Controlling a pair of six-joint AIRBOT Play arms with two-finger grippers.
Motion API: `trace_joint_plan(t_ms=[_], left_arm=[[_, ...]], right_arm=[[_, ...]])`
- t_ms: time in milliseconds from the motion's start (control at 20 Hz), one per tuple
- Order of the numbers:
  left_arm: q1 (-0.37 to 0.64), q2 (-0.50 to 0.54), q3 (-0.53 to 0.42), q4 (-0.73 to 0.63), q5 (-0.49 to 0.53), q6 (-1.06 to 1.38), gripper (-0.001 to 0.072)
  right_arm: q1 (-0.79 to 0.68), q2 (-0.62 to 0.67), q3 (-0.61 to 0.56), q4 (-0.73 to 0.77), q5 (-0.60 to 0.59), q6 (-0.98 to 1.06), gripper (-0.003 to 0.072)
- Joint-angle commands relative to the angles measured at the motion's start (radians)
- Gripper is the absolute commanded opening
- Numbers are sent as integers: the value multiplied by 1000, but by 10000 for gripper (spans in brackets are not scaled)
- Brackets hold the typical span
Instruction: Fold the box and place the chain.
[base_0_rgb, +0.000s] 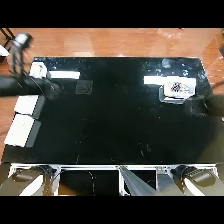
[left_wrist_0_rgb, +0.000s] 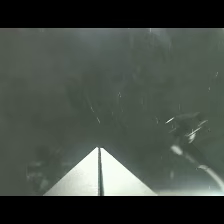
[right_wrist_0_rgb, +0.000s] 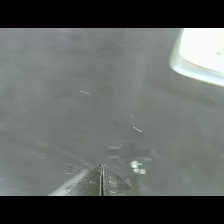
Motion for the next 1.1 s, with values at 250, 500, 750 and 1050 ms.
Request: trace_joint_plan(t_ms=[250, 500, 750, 1050], left_arm=[[-144, 201, -407, 169, 141, -179, 19], [-144, 262, -407, 179, 159, -240, 18], [-144, 353, -407, 216, 154, -261, 20], [-144, 352, -407, 216, 157, -261, 20]], right_arm=[[0, 184, -413, -118, -296, 191, 23], [0, 184, -413, -117, -330, 191, 23], [0, 184, -413, -118, -330, 191, 23], [0, 184, -413, -118, -330, 191, 23]])
